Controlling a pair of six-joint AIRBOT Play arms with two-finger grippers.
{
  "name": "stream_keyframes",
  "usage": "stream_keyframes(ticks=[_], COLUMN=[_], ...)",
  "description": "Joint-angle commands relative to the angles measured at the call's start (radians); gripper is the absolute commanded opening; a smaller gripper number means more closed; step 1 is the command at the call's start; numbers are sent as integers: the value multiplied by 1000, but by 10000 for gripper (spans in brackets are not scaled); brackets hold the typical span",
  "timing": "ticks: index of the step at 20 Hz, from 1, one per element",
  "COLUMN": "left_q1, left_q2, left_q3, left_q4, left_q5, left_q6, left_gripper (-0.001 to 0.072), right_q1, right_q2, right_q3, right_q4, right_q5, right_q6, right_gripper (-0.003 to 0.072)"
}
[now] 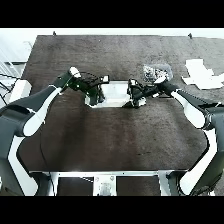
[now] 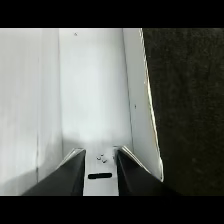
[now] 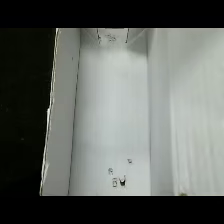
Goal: Fold the box and place the chain.
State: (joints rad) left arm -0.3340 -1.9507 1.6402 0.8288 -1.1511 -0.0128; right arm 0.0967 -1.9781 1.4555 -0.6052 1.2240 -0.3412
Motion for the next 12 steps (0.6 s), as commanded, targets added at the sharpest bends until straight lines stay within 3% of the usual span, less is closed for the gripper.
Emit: stream_keyframes(ticks=[1,5,7,10,11,12], left_q1=[-8,-8,-8,-8,-8,-8], left_q2=[-1,-1,-1,0,0,0], left_q3=[0,0,0,0,0,0], left_q4=[-5,-6,-6,-6,-6,-6], left_q5=[26,24,31,32,32,33], left_q6=[6,5,5,3,2,2], left_gripper=[371,399,570,581,700,716], right_q1=[1,1,1,1,1,1], right_q2=[-1,-1,-1,-1,-1,-1], right_q3=[0,0,0,0,0,0], right_q4=[2,2,2,2,2,2], right_q5=[0,0,0,0,0,0], right_q6=[0,0,0,0,0,0], right_gripper=[585,585,585,584,585,585])
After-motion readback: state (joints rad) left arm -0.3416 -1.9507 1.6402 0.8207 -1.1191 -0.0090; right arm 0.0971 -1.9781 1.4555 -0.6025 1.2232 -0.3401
